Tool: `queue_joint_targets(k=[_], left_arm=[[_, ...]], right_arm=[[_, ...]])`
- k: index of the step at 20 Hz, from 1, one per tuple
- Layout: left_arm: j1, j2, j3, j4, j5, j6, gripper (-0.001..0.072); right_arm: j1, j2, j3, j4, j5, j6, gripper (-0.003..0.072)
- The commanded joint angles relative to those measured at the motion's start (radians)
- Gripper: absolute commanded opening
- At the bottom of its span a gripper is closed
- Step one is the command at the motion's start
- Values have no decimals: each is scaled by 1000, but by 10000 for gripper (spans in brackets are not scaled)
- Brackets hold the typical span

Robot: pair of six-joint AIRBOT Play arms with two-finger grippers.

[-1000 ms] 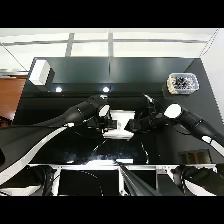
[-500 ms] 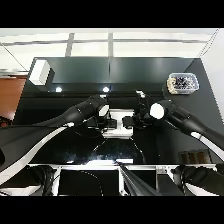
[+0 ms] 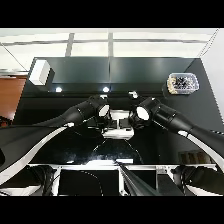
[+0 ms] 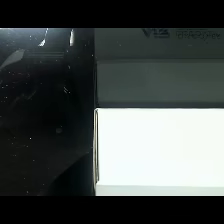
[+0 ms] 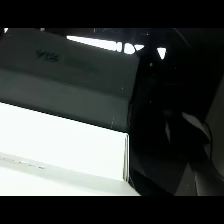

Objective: Fold the box and place the chain.

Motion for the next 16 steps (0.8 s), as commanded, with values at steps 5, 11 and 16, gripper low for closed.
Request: queue_joint_targets(k=[5, 11, 16], left_arm=[[1, -1, 1, 0, -1, -1, 27], [1, -1, 1, -1, -1, -1, 27], [1, -1, 1, -1, -1, -1, 27]], right_arm=[[16, -22, 5, -20, 6, 55, 309], [15, -47, 5, -22, 23, 74, 309], [17, -61, 5, -16, 42, 92, 306]])
